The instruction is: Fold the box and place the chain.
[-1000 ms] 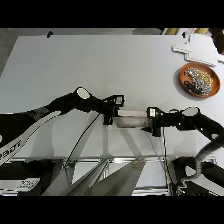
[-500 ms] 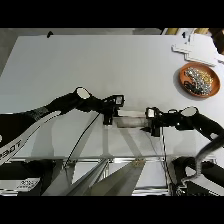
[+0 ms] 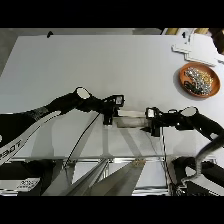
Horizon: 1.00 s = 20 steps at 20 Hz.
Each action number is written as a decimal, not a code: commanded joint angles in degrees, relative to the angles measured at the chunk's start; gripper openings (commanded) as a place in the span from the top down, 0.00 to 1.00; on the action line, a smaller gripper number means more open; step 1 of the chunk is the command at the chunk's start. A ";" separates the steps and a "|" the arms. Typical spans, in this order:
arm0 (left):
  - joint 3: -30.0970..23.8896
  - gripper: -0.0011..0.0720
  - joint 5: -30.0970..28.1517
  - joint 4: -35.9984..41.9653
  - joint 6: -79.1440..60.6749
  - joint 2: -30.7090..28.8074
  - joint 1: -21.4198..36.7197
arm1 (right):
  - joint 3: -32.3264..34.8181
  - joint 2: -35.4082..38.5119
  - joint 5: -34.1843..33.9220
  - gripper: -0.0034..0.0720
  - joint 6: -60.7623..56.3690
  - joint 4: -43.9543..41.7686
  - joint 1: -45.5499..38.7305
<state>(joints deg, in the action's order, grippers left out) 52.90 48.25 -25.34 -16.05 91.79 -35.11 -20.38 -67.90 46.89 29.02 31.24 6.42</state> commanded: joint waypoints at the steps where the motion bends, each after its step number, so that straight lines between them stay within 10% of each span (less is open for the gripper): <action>1: 0.02 0.97 -0.02 0.00 0.00 0.04 0.00 | 0.04 -0.02 0.04 0.43 -0.02 0.00 0.07; 13: 0.02 0.97 0.02 0.20 -0.02 0.02 0.00 | 0.04 -0.02 0.04 0.43 -0.02 0.00 0.07; 14: 0.02 0.86 0.09 0.13 -0.02 -0.09 0.11 | 0.04 -0.02 0.04 0.43 -0.04 0.00 0.07; 16: 0.02 0.29 -0.44 -0.07 0.00 -1.01 0.48 | 0.04 0.00 0.04 0.43 -0.02 0.00 0.07; 20: 0.02 0.20 0.15 -3.91 3.19 -4.98 2.25 | 0.04 -0.02 0.04 0.43 -0.02 0.00 0.07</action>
<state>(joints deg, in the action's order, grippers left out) 52.86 48.14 -26.55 -15.42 89.10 -33.93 -20.34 -67.96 47.05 29.08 31.31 6.52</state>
